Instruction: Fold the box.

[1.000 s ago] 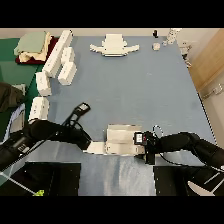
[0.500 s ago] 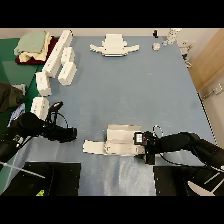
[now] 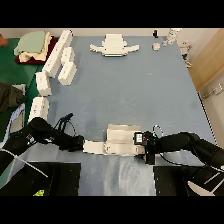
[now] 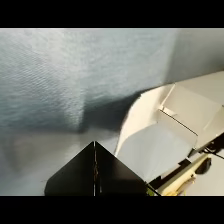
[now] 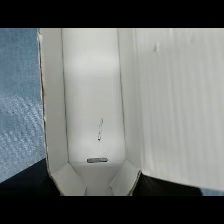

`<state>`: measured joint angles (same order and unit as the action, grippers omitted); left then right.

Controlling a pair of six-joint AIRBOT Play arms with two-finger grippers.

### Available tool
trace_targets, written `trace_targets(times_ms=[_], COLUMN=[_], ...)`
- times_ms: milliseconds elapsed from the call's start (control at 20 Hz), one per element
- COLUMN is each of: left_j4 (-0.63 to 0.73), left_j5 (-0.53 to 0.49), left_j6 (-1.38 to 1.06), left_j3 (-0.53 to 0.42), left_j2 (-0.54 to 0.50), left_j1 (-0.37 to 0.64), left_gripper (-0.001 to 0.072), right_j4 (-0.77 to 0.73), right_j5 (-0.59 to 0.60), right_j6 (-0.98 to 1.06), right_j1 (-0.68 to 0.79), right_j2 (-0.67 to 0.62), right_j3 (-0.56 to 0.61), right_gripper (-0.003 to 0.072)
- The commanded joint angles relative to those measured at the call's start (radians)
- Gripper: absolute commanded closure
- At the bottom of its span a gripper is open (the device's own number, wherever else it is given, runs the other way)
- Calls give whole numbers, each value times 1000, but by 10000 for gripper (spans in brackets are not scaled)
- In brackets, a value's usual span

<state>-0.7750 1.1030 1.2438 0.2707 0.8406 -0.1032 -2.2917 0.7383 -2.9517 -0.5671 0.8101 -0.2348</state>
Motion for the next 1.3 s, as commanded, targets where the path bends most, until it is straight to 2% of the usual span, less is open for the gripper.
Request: trace_targets(times_ms=[0,150,250,550,800,950,1000,1050,1100,1250], left_j4=[119,194,207,219,331,348,348,349,348,348], left_j5=[-103,-222,-236,-180,-180,-180,-180,-180,-180,-188], left_j6=[-34,-51,-51,-51,-124,-130,-130,-130,-130,-130], left_j3=[-26,-25,-17,57,60,60,60,60,60,60], left_j2=[10,10,9,-25,-27,-27,-27,-27,-27,-27], left_j1=[-114,-248,-293,-299,-303,-303,-303,-303,-303,-303], left_gripper=[696,696,696,695,692,692,656,389,302,302], right_j4=[0,0,0,0,0,0,0,0,0,0], right_j5=[0,0,0,0,0,0,0,0,0,0], right_j6=[0,0,0,0,0,0,0,0,0,0], right_j1=[0,0,0,0,0,0,0,0,0,0], right_j2=[-1,-1,-1,-1,-1,-1,-1,-1,-1,-1], right_j3=[-1,-1,-1,-1,-1,-1,-1,-1,-1,-1], right_gripper=[180,180,180,180,180,180,180,180,180,180])
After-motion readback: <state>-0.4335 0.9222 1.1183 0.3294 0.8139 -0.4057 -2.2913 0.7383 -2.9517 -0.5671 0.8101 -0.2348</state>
